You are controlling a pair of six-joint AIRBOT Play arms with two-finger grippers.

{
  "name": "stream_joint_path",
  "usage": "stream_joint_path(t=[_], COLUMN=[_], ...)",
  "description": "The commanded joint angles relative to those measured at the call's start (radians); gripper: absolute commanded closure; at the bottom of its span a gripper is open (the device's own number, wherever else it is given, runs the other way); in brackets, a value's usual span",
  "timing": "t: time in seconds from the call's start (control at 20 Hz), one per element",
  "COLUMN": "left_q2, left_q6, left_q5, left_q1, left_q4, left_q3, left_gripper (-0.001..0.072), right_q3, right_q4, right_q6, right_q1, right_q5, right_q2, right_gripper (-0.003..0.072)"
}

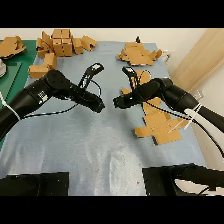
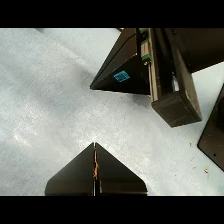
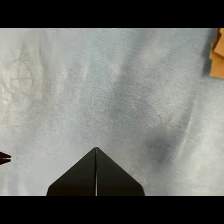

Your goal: Fold the box.

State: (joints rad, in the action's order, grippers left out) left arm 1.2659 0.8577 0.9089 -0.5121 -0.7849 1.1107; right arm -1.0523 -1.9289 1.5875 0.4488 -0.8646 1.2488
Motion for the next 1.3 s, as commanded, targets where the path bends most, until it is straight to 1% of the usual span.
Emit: stream_joint_path(t=[0.0,0.15,0.2,0.25,0.3,0.4,0.45,0.5,0.55,0.6,0.65,0.7,0.8,0.85,0.95,1.05,1.15,1.2,1.25], left_q2=[0.0,0.0,0.0,0.0,0.002,0.007,0.008,0.008,0.008,0.008,0.008,0.008,0.008,0.008,0.008,0.008,0.008,0.008,0.008], left_q6=[0.0,0.0,0.0,0.0,0.013,0.09,0.127,0.154,0.157,0.156,0.154,0.153,0.154,0.154,0.154,0.157,0.159,0.169,0.191], left_q5=[-0.001,0.0,-0.003,-0.02,-0.033,-0.056,-0.066,-0.074,-0.08,-0.093,-0.108,-0.125,-0.154,-0.166,-0.176,-0.176,-0.176,-0.177,-0.177], left_q1=[0.0,0.0,0.0,0.0,0.001,0.003,0.002,0.002,0.002,0.003,0.002,0.002,0.002,0.002,0.002,0.002,0.002,0.002,0.002], left_q4=[0.0,0.0,0.002,0.01,0.023,0.015,0.014,0.014,0.015,0.014,0.014,0.014,0.015,0.015,0.016,0.016,0.018,0.019,0.018], left_q3=[0.0,0.0,0.0,0.0,0.0,0.0,0.0,0.0,0.0,0.0,0.0,0.0,0.0,0.0,0.0,0.0,0.0,0.0,0.0], left_gripper=[0.0698,0.0698,0.0698,0.0698,0.0698,0.0698,0.0698,0.0698,0.0698,0.0698,0.0698,0.0698,0.0698,0.0698,0.0698,0.0696,0.0696,0.0687,0.0418], right_q3=[-0.002,-0.002,-0.002,-0.009,-0.036,-0.124,-0.169,-0.198,-0.214,-0.215,-0.212,-0.207,-0.198,-0.198,-0.198,-0.198,-0.198,-0.192,-0.181], right_q4=[-0.021,-0.031,-0.03,-0.004,0.087,0.352,0.486,0.601,0.685,0.731,0.737,0.727,0.668,0.619,0.488,0.353,0.253,0.232,0.217], right_q6=[-0.069,-0.354,-0.344,-0.274,-0.237,-0.271,-0.28,-0.283,-0.285,-0.285,-0.285,-0.284,-0.203,-0.14,-0.015,0.079,0.161,0.182,0.206], right_q1=[0.0,0.011,0.015,0.009,-0.017,-0.107,-0.171,-0.238,-0.319,-0.399,-0.491,-0.573,-0.726,-0.797,-0.915,-1.013,-1.073,-1.09,-1.099], right_q5=[0.036,-0.006,-0.024,-0.07,-0.164,-0.373,-0.471,-0.547,-0.606,-0.642,-0.666,-0.666,-0.649,-0.631,-0.583,-0.529,-0.523,-0.527,-0.533], right_q2=[0.002,0.016,0.024,0.027,0.028,0.027,0.027,0.028,0.028,0.028,0.028,0.028,0.029,0.03,0.03,0.032,0.054,0.072,0.098], right_gripper=[0.0683,0.0683,0.0683,0.0683,0.0682,0.0682,0.0668,0.0505,0.0307,0.0259,0.0259,0.0258,0.0258,0.0209,0.0209,0.0209,0.0209,0.0209,0.0209])
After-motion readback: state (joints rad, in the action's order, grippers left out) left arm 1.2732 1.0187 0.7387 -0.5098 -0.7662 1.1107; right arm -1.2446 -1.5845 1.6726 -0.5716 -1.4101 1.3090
